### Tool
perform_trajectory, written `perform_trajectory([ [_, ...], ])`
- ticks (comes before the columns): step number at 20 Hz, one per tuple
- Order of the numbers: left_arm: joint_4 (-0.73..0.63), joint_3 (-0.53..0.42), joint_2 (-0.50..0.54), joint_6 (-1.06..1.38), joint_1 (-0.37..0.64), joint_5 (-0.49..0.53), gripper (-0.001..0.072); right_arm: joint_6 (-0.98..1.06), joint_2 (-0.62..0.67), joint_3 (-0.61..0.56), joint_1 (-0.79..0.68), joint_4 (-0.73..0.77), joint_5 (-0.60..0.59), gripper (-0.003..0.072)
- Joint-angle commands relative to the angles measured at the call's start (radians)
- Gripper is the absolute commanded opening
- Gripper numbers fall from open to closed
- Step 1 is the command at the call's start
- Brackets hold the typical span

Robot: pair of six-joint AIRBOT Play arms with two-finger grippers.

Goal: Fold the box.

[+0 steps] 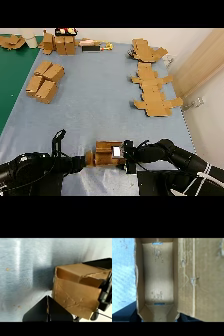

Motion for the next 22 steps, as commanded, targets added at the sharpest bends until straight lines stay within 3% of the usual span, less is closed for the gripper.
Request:
perform_trajectory([
  [1, -0.006, 0.014, -0.005, -0.022, -0.043, 0.036, 0.0009, 0.000, 0.000, 0.001, 0.000, 0.000, 0.001, 0.0434],
  [7, 0.186, 0.142, -0.155, -0.142, -0.035, -0.072, 0.0009, 0.000, 0.000, 0.001, 0.000, 0.000, 0.010, 0.0434],
  [10, 0.246, 0.190, -0.162, -0.129, -0.032, -0.060, 0.0015, 0.000, 0.000, 0.001, 0.000, 0.000, 0.011, 0.0435],
  [15, 0.243, 0.195, -0.160, -0.126, 0.024, -0.089, 0.0017, 0.000, 0.000, 0.001, 0.000, 0.000, 0.013, 0.0434],
  [16, 0.238, 0.195, -0.159, -0.118, 0.025, -0.090, 0.0152, 0.000, 0.000, 0.001, 0.000, 0.000, 0.013, 0.0435],
  [17, 0.229, 0.195, -0.160, -0.119, 0.025, -0.091, 0.0402, 0.000, 0.000, 0.001, 0.000, 0.000, 0.014, 0.0435],
  [22, 0.203, 0.197, -0.160, -0.097, 0.025, -0.120, 0.0420, 0.000, 0.000, 0.001, 0.000, 0.000, 0.027, 0.0435],
])
